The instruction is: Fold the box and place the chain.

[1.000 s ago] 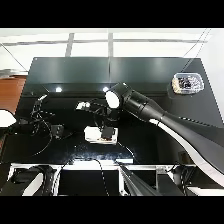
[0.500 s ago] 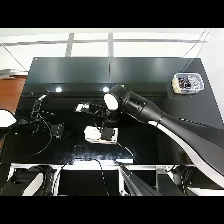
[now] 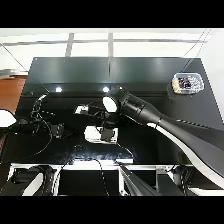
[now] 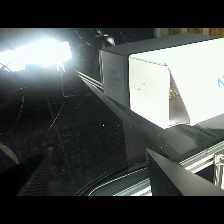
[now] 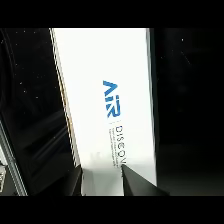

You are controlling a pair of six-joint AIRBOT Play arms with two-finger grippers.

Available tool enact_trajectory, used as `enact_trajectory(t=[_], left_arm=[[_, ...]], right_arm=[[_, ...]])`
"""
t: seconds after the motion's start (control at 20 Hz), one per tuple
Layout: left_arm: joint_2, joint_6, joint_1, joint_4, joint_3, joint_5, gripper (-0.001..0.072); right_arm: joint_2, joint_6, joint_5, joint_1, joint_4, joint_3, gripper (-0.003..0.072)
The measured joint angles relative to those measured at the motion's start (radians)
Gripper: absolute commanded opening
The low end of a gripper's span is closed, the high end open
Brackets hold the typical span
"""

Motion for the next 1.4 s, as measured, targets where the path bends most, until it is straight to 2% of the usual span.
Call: enact_trajectory(t=[1.0,1.4], left_arm=[[0.0,0.0,0.0,0.0,0.0,0.007,0.07],[0.0,0.0,0.0,0.0,0.0,0.007,0.07]], right_arm=[[-0.01,0.035,-0.013,0.014,-0.006,-0.006,0.0304],[0.077,0.113,0.021,-0.054,-0.004,0.0,0.0284]])
